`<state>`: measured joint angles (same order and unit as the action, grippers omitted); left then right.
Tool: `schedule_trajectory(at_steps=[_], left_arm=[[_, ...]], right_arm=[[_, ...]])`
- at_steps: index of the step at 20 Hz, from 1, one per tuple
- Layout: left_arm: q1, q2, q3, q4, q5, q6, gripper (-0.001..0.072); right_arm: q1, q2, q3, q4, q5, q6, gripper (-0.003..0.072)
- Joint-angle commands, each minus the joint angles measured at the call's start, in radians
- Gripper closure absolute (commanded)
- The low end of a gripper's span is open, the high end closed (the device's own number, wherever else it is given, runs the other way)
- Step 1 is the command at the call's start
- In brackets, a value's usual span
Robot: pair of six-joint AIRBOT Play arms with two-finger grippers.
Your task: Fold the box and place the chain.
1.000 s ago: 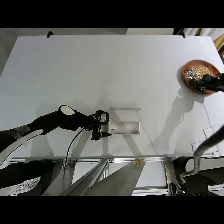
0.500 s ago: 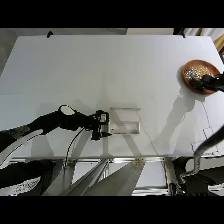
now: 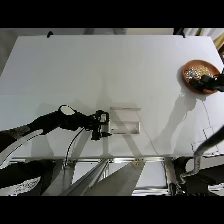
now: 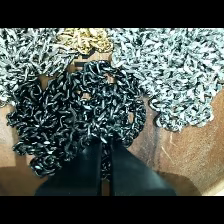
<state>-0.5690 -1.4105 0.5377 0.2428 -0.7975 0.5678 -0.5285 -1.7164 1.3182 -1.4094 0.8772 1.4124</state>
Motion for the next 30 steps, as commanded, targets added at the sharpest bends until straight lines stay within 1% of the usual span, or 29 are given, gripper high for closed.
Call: schedule_trajectory(at_steps=[1,5,8,14,16,22,28,30], left_arm=[[0.000,0.001,0.000,0.000,0.000,0.000,0.0556],[0.000,0.001,0.000,0.000,0.000,0.000,0.0556],[0.000,0.001,0.000,0.001,0.000,0.000,0.0556],[0.000,0.001,0.000,0.000,0.000,0.000,0.0556],[0.000,0.001,0.000,0.000,0.000,0.000,0.0556],[0.000,0.001,0.000,0.000,0.000,0.000,0.0556],[0.000,0.001,0.000,0.000,0.000,0.000,0.0556],[0.000,0.001,0.000,0.000,0.000,0.000,0.0556]], right_arm=[[0.000,0.015,0.002,0.003,0.035,-0.026,0.0672],[0.000,0.119,0.002,0.003,0.061,-0.053,0.0672],[0.000,0.249,0.002,0.003,0.103,-0.126,0.0672],[0.000,0.492,0.002,0.011,0.186,-0.192,0.0672],[0.000,0.552,0.002,0.056,0.203,-0.193,0.0672],[0.000,0.669,0.002,0.344,0.294,-0.270,0.0672],[0.001,0.778,0.002,0.512,0.467,-0.315,0.0672],[0.033,0.818,0.002,0.534,0.530,-0.322,0.0672]])
